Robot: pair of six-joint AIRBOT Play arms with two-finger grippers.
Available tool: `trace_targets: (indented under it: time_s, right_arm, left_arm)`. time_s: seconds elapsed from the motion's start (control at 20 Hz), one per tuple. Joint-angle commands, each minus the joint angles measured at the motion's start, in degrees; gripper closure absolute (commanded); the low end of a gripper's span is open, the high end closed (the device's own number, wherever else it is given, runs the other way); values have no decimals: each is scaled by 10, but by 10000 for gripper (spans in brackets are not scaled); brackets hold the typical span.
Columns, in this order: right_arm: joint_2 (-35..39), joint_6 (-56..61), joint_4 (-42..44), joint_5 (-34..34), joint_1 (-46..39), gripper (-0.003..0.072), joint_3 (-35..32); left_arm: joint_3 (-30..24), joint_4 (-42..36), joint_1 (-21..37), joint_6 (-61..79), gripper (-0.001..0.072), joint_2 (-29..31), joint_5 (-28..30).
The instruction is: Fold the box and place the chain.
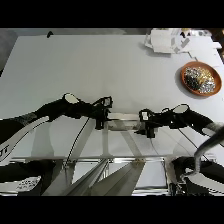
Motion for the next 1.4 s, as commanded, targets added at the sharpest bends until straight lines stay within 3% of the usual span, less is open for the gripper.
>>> trace_targets:
  time_s: [0.0, 0.2, 0.25, 0.35, 0.55, 1.35]
  right_arm:
    - [0, 4, 4, 4, 0, 270, 0]
    - [0, 4, 21, 4, 0, 211, 0]
    - [0, 6, 15, 3, 0, 220, 0]
    - [0, 36, 10, -2, 0, 308, 0]
    - [0, 47, 9, -2, 0, 347, 0]
    - [0, 47, 9, 0, 0, 347, 0]
  left_arm:
    - [0, 0, 0, 0, 701, 0, 0]
    - [0, 0, 0, 0, 701, 0, 0]
    - [0, 0, 0, 0, 701, 0, 0]
    - [0, 0, 0, 0, 701, 0, 0]
    - [0, 0, 0, 0, 701, 0, 0]
    - [0, 0, 0, 0, 701, 0, 0]
